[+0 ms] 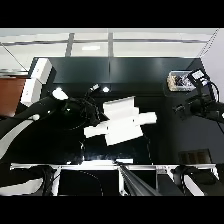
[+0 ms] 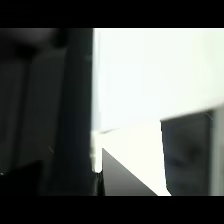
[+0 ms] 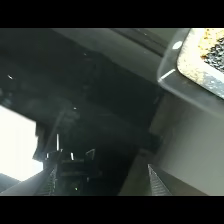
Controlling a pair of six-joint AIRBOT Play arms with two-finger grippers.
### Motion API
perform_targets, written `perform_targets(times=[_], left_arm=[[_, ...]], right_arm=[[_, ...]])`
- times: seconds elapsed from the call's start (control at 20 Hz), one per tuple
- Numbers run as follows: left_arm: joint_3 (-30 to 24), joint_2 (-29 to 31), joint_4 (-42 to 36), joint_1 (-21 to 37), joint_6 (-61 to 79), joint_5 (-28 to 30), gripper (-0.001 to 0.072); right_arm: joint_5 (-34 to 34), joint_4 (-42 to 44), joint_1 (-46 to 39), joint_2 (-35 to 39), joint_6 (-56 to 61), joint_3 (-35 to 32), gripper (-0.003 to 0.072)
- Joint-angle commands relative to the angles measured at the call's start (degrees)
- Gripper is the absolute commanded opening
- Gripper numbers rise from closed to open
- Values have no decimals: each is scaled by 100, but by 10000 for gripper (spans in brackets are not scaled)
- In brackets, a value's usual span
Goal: Fold the box and place the chain.
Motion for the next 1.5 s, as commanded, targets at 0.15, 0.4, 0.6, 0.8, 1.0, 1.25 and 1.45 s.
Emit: perform_targets(times=[0.15,0.4,0.6,0.8,1.0,1.25,1.45], left_arm=[[-570,396,-299,-577,2835,463,24],[-573,391,317,-951,3034,1939,26],[-616,391,426,-859,2597,1888,27],[-732,330,599,-866,2590,1790,28],[-730,330,660,-863,2594,1716,28],[-730,330,658,-863,2594,1716,28],[-730,330,658,-863,2594,1716,28]], right_arm=[[-240,612,-39,-31,-761,-389,656],[-439,837,457,-44,-2457,-1115,656],[-750,1215,1071,-46,-2546,-1425,655],[-1099,1519,1589,-46,-2549,-1947,655],[-1150,1598,1982,-50,-2975,-2044,654],[-863,2870,1998,-595,-4402,-2044,654],[-643,3171,1996,-999,-5565,-2044,654]])
